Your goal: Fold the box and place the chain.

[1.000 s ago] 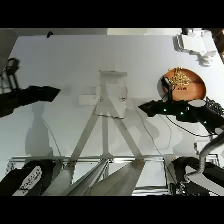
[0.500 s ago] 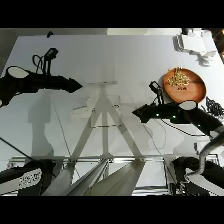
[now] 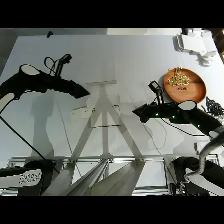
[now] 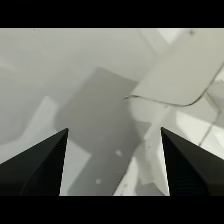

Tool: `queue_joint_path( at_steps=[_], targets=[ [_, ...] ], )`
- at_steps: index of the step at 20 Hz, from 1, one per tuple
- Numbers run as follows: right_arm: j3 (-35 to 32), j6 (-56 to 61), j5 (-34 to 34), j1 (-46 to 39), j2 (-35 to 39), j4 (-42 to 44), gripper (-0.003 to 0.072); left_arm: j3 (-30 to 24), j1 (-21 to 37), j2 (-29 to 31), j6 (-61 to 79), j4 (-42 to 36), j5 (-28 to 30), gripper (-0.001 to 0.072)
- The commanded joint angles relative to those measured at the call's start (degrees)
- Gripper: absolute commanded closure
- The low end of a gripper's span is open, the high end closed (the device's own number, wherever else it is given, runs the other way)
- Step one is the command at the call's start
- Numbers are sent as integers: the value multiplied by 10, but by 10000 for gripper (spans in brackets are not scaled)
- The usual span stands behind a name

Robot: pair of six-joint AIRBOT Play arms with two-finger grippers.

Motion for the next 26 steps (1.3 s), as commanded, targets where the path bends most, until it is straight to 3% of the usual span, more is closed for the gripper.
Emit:
queue_joint_path(
  at_steps=[1,5,8,9,10,11,12,15,16,17,18,22,26],
  targets=[
    [0,0,-4,1,0,0,681,1,-37,-15,17,-2,-6,73],
    [0,0,-9,1,0,0,681,1,-79,-16,66,-2,3,75],
    [0,0,-9,1,0,0,681,1,-98,-17,80,0,44,88],
    [0,0,-9,1,0,0,681,1,-99,-17,82,0,50,161],
    [0,0,-9,1,0,0,681,1,-99,-17,87,0,49,328],
    [0,0,-9,1,0,0,681,1,-98,-17,87,0,49,581],
    [0,0,-9,1,0,0,680,1,-97,-17,88,0,50,700],
    [0,0,-9,1,0,0,656,1,-97,-17,97,0,49,703],
    [0,0,-9,1,0,3,461,1,-96,-17,108,0,50,702],
    [0,0,-8,1,1,6,208,1,-96,-16,127,0,50,702],
    [1,0,-9,0,1,7,77,1,-96,-16,151,0,49,702],
    [22,28,-9,-6,1,5,82,1,-96,22,319,32,40,704],
    [42,50,-6,-61,5,4,84,1,-96,62,415,9,-22,706]
  ],
)
